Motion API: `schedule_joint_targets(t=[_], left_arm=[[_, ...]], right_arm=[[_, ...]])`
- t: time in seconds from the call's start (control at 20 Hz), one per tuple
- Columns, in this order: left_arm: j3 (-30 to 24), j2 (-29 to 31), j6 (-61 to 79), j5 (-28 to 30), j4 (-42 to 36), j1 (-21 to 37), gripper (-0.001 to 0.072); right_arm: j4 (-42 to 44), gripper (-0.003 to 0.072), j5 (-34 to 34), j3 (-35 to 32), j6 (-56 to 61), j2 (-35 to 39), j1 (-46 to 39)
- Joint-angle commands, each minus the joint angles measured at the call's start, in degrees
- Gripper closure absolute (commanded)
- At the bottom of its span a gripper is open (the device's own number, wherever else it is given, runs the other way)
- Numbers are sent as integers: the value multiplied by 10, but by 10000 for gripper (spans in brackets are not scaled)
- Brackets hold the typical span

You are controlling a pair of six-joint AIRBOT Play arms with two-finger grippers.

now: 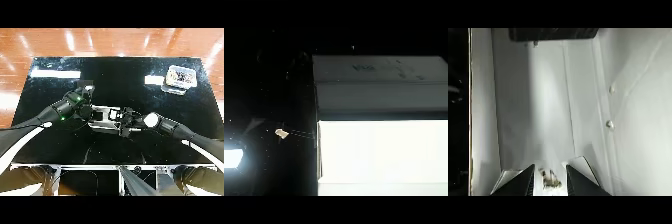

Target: Fold the box and place the chain.

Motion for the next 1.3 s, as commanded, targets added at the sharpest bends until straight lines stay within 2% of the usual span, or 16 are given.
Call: schedule_joint_targets(t=[0.0, 0.05, 0.25, 0.3, 0.35, 0.4, 0.45, 0.5, 0.55, 0.6, 0.65, 0.75, 0.8, 0.85, 1.1, 1.25], left_arm=[[0, 0, 0, -1, -2, 0, 694], [0, 0, 0, 0, -2, 0, 694], [0, 0, 0, 0, -2, 0, 695], [0, 0, 0, 0, -2, 0, 694], [0, 0, 0, 0, -2, 0, 695], [0, 0, 0, 0, -2, 0, 695], [0, 0, 0, 0, -2, 0, 694], [0, 0, 0, 0, -2, 0, 694], [0, 0, 0, 0, -2, 0, 694], [0, 0, 0, 0, -2, 0, 694], [0, 0, 0, 0, -2, 0, 694], [0, 0, 0, 0, -2, 0, 694], [0, 0, 0, 0, -2, 0, 694], [0, 0, 0, 0, -2, 0, 694], [0, 0, 0, 0, -2, 0, 694], [0, 0, 0, 0, -2, 0, 694]], right_arm=[[4, 259, 2, 1, 0, -1, 1], [4, 188, 3, 1, 0, -1, 1], [3, 193, 12, 1, 0, -1, 1], [3, 222, 16, 1, 0, -1, 1], [3, 314, 18, 1, 0, -1, 1], [3, 345, 18, 1, 0, -1, 1], [3, 343, 17, 1, 0, -1, 1], [3, 273, 17, 1, 0, -1, 1], [3, 173, 17, 1, 0, -1, 1], [3, 189, 17, 1, 0, -1, 1], [3, 347, 17, 1, 0, -1, 0], [2, 384, 11, 1, 0, -1, 0], [1, 531, 7, 1, 0, 0, -1], [2, 636, 6, 1, 1, 0, -6], [-3, 635, 22, 1, 91, 34, -69], [-3, 635, 121, 1, 199, 64, -145]])
